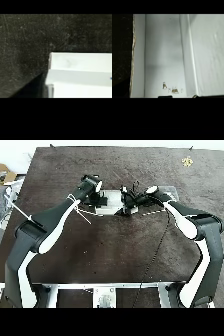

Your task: Fold the box and place the chain.

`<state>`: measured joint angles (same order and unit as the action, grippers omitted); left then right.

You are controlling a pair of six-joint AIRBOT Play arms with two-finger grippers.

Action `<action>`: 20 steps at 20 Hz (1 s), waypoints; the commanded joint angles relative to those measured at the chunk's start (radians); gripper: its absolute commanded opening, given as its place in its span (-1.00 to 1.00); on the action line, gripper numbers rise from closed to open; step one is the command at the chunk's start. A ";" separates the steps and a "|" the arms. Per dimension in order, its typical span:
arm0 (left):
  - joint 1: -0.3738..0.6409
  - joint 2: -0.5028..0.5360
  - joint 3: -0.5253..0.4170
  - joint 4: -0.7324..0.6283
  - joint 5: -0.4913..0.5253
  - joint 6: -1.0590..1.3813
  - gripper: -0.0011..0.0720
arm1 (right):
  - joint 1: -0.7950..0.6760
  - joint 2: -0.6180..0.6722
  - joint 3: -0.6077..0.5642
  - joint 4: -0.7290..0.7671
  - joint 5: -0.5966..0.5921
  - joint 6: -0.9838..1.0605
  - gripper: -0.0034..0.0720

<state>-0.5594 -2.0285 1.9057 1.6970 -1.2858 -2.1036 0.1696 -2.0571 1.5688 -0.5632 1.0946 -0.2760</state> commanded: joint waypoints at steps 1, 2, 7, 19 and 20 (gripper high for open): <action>0.000 -0.002 0.002 -0.005 -0.003 -0.009 -0.95 | 0.000 0.000 0.000 0.000 0.000 -0.001 0.27; 0.000 -0.002 0.002 -0.006 -0.005 -0.010 -0.95 | 0.000 0.000 0.000 0.000 0.000 -0.001 0.27; 0.000 0.000 0.002 -0.033 0.014 0.020 0.08 | 0.000 0.000 0.000 0.000 0.000 -0.001 0.27; 0.011 0.048 0.196 -0.080 -0.274 0.203 0.35 | 0.000 0.000 0.000 0.000 0.000 -0.001 0.27; 0.011 0.074 0.195 -0.069 -0.275 0.230 0.35 | 0.000 0.000 0.000 0.000 0.001 -0.001 0.27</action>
